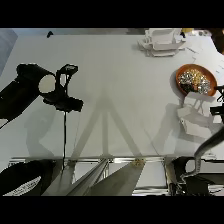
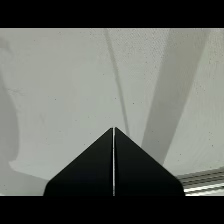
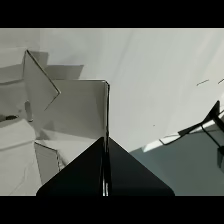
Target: Fold the box and place the chain.
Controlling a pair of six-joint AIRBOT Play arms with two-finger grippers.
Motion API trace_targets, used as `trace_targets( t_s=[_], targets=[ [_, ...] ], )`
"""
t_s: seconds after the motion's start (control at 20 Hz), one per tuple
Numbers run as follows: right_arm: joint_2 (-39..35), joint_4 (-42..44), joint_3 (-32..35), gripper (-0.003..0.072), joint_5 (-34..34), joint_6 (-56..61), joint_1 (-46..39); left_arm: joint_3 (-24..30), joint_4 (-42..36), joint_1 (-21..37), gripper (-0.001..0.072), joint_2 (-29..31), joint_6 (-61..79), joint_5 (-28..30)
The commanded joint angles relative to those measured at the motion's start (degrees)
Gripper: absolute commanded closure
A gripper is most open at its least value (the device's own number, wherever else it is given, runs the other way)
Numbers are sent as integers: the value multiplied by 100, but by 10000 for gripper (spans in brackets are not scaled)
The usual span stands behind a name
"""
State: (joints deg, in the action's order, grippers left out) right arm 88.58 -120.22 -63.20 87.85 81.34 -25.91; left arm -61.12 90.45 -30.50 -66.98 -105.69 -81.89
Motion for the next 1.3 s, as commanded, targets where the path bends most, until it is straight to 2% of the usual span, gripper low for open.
trace_targets(
  t_s=[0.0,0.1,0.25,0.4,0.55,0.65,0.8,0.95,1.05,1.15,1.2,1.25],
  targets=[
    [-197,498,-4,670,210,-256,186,4,2,4,698,2,0,0],
    [-688,1486,26,670,-96,-354,391,4,2,4,698,2,0,0],
    [-1687,3477,398,670,-811,-713,800,4,2,4,698,2,0,0],
    [-2712,4511,1445,670,-1764,-833,1545,4,2,4,698,2,0,0],
    [-3368,5316,2577,670,-2830,-828,2544,4,2,4,698,2,4,17],
    [-3486,5545,3093,670,-3447,-691,3333,4,7,7,697,2,44,422],
    [-3471,5359,3276,669,-4009,-184,4177,7,50,4,693,0,761,1145],
    [-3473,5335,3276,669,-4177,-9,4487,7,22,4,689,0,1880,1749],
    [-3473,5320,3276,669,-4170,81,4496,7,-170,4,669,-9,2229,1862],
    [-3473,5320,3276,669,-4168,90,4496,63,-669,7,596,-17,3064,1897],
    [-3471,5320,3276,669,-4159,90,4496,90,-964,22,592,-66,3456,1926],
    [-3473,5322,3276,669,-4159,92,4496,90,-1368,61,513,-155,3954,1864]
  ],
)
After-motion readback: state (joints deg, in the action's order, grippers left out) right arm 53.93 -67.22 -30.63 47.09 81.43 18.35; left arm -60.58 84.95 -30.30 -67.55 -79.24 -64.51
